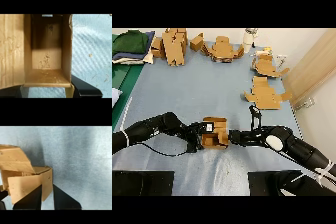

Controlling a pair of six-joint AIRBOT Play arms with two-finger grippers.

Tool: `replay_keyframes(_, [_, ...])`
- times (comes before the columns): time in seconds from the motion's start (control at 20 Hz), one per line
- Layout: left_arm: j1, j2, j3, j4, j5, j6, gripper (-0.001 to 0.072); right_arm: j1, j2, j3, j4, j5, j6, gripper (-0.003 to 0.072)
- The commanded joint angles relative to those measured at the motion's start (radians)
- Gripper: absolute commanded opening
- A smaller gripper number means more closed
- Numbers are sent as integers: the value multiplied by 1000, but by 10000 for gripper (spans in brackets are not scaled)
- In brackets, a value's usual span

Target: Fold the box.

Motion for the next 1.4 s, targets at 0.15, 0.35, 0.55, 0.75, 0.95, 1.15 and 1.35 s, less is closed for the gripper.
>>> replay_keyframes(0.15, [0, 0, 0, 0, 0, 0, 356, 9, 26, 1, 32, -11, -1, 287])
replay_keyframes(0.35, [0, 0, 0, 0, 0, 0, 356, 11, 17, 1, 56, -13, -6, 466])
replay_keyframes(0.55, [0, 0, 0, 0, 0, 0, 356, 11, -67, 12, 137, -15, -89, 462])
replay_keyframes(0.75, [0, 0, 0, 0, 0, 0, 355, 14, -183, 118, 62, 92, -105, 452])
replay_keyframes(0.95, [0, 0, 0, 0, 0, 0, 356, 75, -242, 246, -159, 233, 74, 449])
replay_keyframes(1.15, [0, 0, 0, 0, 0, 0, 356, 161, -310, 322, -250, 349, 148, 440])
replay_keyframes(1.35, [0, 0, 0, 0, 0, 0, 356, 200, -369, 383, -278, 412, 190, 440])
